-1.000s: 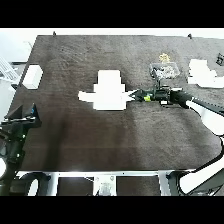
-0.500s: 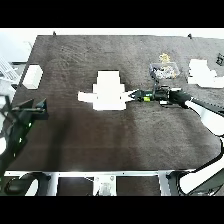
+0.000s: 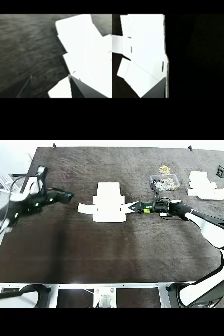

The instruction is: Fold the box and place the chain.

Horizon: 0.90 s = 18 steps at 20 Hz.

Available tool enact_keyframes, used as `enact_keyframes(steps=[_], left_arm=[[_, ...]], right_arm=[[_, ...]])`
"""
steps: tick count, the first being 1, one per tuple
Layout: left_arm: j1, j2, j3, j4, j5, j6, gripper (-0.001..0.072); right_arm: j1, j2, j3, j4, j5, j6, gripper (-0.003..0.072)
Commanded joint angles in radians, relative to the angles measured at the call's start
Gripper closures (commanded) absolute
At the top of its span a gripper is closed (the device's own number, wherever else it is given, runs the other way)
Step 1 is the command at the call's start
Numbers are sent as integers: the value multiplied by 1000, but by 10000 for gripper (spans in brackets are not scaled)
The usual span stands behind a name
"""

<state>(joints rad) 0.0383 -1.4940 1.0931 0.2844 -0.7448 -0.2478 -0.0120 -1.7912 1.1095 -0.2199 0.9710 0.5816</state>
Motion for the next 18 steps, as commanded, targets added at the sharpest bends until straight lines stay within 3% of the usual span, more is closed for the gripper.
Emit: enact_keyframes(steps=[1,5,8,13,18], left_arm=[[-4,-296,382,237,-346,-271,186],[-23,-467,695,314,-481,-441,186],[-49,-575,854,344,-572,-513,186],[-110,-660,929,430,-512,-543,186],[-162,-668,930,445,-407,-537,186]], right_arm=[[0,-1,1,0,-4,-3,684],[0,-1,1,1,-6,-3,684],[0,-1,1,1,-6,-3,684],[1,-1,1,1,-5,-3,683],[1,-1,1,2,-5,-7,683]])
